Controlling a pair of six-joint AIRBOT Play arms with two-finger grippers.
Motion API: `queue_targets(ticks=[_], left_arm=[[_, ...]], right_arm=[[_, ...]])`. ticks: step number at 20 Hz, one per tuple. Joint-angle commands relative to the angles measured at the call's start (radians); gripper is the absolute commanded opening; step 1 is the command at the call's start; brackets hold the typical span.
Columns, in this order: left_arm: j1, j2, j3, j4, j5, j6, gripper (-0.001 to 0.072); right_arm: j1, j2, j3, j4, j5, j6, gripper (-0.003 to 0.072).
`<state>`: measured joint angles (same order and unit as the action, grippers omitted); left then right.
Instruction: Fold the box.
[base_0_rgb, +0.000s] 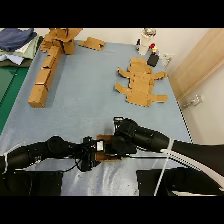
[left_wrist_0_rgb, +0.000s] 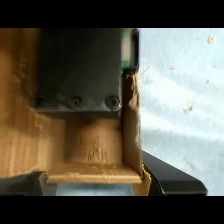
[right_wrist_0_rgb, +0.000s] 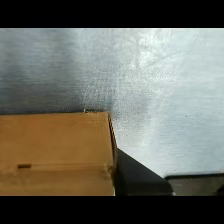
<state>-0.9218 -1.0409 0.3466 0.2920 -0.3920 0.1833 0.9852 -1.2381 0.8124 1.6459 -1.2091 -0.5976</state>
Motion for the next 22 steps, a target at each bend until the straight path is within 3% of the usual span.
queue_targets(ticks=[1, 14, 15, 17, 21, 22], left_arm=[[0.001, 0.0, 0.0, 0.001, -0.001, 0.0, 0.0602], [0.0, 0.0, 0.0, 0.001, -0.001, 0.0, 0.0602], [0.0, 0.0, 0.0, 0.001, -0.001, 0.0, 0.0602], [0.0, 0.0, 0.0, 0.001, -0.001, 0.0, 0.0602], [0.0, 0.0, 0.0, 0.001, -0.001, 0.0, 0.0602], [0.001, 0.0, 0.0, 0.001, -0.001, 0.0, 0.0602]], right_arm=[[0.002, 0.01, 0.001, -0.001, -0.016, 0.006, 0.0309], [-0.001, 0.045, 0.01, -0.053, -0.085, 0.025, 0.0308], [-0.001, 0.045, 0.016, -0.053, -0.092, 0.024, 0.0266], [-0.001, 0.045, 0.023, -0.053, -0.091, 0.022, 0.0031], [0.0, 0.045, 0.023, -0.054, -0.089, 0.013, 0.0003], [0.0, 0.045, 0.025, -0.053, -0.089, 0.013, 0.0036]])
